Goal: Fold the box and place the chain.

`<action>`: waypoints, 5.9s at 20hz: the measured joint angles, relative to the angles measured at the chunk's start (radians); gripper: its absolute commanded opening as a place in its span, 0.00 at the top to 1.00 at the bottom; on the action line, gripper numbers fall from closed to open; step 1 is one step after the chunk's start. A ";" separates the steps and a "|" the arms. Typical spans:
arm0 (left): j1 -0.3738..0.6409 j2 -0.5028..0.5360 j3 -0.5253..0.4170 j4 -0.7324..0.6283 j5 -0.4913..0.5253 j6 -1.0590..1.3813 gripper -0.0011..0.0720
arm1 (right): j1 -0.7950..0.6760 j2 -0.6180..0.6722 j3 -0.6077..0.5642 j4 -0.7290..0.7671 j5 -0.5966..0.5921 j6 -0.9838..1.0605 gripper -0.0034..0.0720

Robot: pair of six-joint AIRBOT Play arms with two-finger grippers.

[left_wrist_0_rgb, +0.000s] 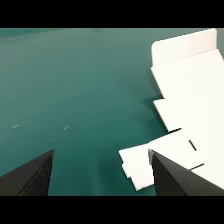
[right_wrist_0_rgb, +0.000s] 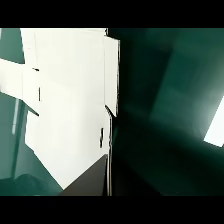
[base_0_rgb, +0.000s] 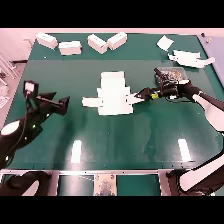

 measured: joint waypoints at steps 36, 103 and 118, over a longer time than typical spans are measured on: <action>0.000 -1.261 1.324 0.762 -0.908 -0.966 0.07 | 0.010 0.001 0.002 -0.046 -0.048 0.083 0.95; -0.029 -1.411 1.399 0.441 -1.197 0.056 0.96 | -0.077 0.000 0.044 0.071 -0.059 0.038 0.56; -0.029 -1.366 1.351 0.511 -1.044 0.119 0.96 | -0.087 0.000 0.045 0.063 -0.083 -0.012 0.57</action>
